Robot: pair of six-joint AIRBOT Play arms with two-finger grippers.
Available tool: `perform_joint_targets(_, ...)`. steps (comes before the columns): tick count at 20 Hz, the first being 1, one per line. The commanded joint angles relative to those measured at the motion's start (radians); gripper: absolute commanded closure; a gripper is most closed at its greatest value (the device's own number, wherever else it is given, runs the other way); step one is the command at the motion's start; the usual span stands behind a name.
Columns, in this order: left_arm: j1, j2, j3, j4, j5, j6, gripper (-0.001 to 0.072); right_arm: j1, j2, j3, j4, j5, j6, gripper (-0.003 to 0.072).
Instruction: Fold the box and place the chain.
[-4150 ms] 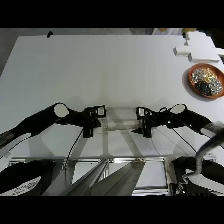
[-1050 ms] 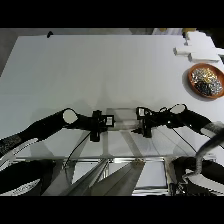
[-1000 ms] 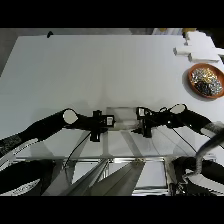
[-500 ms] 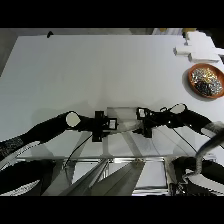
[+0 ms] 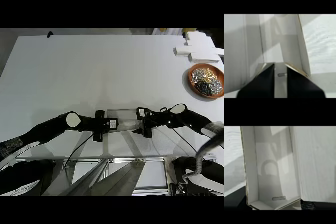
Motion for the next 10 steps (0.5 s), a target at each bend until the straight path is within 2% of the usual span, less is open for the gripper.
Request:
perform_joint_targets(1,0.014,0.026,0.001,0.013,0.000,0.000,0.0632,0.000,0.000,0.000,-0.002,0.001,-0.002,0.0288)
perform_joint_targets(6,0.034,0.040,0.001,0.010,-0.012,-0.004,0.0607,0.000,0.000,0.000,-0.002,0.001,-0.002,0.0288)
perform_joint_targets(8,0.033,0.032,0.001,0.004,-0.019,-0.004,0.0419,0.000,0.000,0.000,-0.002,0.000,-0.002,0.0288)
perform_joint_targets(10,0.033,0.023,0.001,0.004,-0.019,-0.004,0.0287,0.000,0.000,0.000,-0.002,0.000,-0.002,0.0288)
